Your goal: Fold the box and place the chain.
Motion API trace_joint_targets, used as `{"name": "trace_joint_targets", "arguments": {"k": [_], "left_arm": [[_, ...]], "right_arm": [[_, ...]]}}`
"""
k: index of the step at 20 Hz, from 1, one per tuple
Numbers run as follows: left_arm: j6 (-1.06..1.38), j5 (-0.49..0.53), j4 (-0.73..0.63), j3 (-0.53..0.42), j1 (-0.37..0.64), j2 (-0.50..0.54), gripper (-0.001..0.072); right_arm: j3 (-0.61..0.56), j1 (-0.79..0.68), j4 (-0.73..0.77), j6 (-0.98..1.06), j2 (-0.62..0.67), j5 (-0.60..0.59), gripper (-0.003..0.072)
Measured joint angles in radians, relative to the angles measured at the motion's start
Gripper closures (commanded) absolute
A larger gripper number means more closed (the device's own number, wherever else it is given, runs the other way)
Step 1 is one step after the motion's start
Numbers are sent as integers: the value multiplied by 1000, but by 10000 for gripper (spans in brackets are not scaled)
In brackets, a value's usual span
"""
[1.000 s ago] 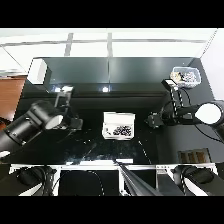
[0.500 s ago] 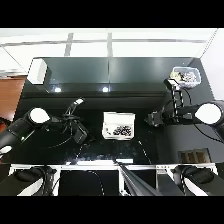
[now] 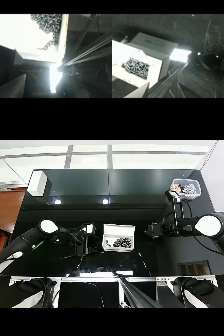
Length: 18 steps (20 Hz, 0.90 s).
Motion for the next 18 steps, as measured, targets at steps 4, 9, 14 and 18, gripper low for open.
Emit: {"name": "trace_joint_targets", "arguments": {"k": [4,9,14,18], "left_arm": [[64,39,-84,6,-15,-54,-2],[86,49,-132,33,-22,-97,-2],[90,45,-140,77,-48,-140,0],[90,43,-122,93,-67,-154,0]], "right_arm": [[0,0,0,2,0,-2,272],[0,0,-2,3,0,-6,271],[0,0,-2,3,0,-11,271],[0,0,-2,3,0,-12,272]]}}
